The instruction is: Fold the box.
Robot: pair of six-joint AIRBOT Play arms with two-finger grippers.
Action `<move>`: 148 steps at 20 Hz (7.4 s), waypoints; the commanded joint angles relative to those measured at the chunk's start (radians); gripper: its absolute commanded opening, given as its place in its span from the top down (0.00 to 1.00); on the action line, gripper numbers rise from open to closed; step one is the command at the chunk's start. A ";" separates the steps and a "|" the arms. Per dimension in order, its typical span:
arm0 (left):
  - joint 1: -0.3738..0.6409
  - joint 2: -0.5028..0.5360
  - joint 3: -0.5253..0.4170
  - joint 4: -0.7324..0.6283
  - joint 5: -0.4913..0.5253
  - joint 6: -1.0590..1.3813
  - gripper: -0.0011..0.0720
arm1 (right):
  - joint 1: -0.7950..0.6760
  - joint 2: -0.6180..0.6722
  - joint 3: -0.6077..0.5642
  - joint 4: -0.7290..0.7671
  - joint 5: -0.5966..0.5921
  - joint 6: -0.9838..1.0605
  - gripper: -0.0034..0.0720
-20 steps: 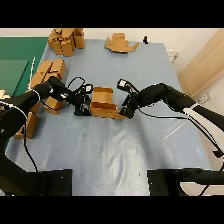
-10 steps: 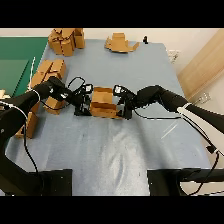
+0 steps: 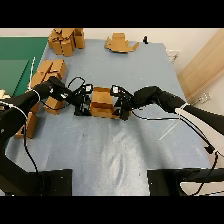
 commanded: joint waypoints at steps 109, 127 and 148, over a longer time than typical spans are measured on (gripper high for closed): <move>-0.001 0.001 0.000 0.000 0.003 -0.002 0.27 | -0.109 0.000 -0.026 0.217 -0.094 1.070 0.81; -0.001 0.001 0.000 0.000 0.003 -0.002 0.27 | -0.071 -0.050 -0.023 0.303 -0.060 1.043 0.45; -0.001 0.001 0.000 0.000 -0.003 -0.003 0.27 | 0.031 -0.144 0.234 -0.098 -0.165 1.448 0.30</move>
